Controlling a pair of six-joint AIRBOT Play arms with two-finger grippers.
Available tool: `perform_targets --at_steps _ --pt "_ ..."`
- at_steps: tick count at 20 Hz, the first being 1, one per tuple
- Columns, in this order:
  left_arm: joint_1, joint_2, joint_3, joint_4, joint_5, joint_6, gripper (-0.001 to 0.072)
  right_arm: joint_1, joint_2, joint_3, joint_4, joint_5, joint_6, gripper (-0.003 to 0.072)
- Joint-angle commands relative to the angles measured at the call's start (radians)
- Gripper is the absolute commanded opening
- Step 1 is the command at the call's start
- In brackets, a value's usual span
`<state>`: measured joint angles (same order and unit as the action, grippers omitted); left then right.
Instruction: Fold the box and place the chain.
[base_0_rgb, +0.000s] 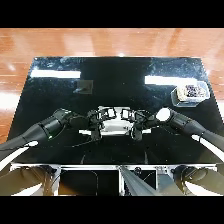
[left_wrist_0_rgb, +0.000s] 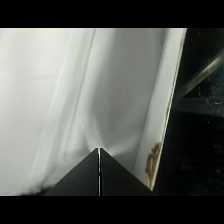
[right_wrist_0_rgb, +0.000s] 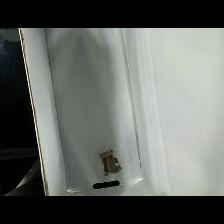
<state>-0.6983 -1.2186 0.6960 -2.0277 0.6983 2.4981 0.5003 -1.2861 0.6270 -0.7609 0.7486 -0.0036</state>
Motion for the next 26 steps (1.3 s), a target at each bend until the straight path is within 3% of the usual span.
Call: perform_targets --at_steps 1,6,11,14,17,20,22,26 --pt "0.0 0.027 0.0 0.037 0.034 -0.13 0.002 0.001 0.0 0.0 0.0 -0.001 0.0 0.0543" --pt "0.008 0.158 0.0 0.038 0.058 -0.196 0.0021 0.001 0.0 0.0 -0.001 -0.001 0.0 0.0543" --pt "0.115 0.288 0.0 0.033 0.37 -0.317 0.0021 0.001 0.0 0.0 -0.001 -0.001 0.0 0.0543" --pt "0.278 0.311 -0.012 0.069 0.421 -0.427 0.0021 0.001 0.0 0.0 -0.001 -0.001 0.0 0.0543" --pt "0.529 0.296 -0.08 0.055 0.369 -0.631 0.0021 0.001 0.0 0.0 0.0 -0.001 0.0 0.0543" --pt "0.74 0.232 -0.148 -0.001 0.433 -0.676 0.0022 0.001 0.0 0.0 0.0 -0.001 0.0 0.0543" --pt "0.797 0.169 -0.16 -0.007 0.456 -0.664 0.0022 0.001 0.0 0.0 0.0 -0.001 0.0 0.0544" --pt "0.756 0.039 -0.16 -0.185 0.458 -0.628 0.0022 0.001 0.0 0.0 0.0 -0.001 0.0 0.0543"
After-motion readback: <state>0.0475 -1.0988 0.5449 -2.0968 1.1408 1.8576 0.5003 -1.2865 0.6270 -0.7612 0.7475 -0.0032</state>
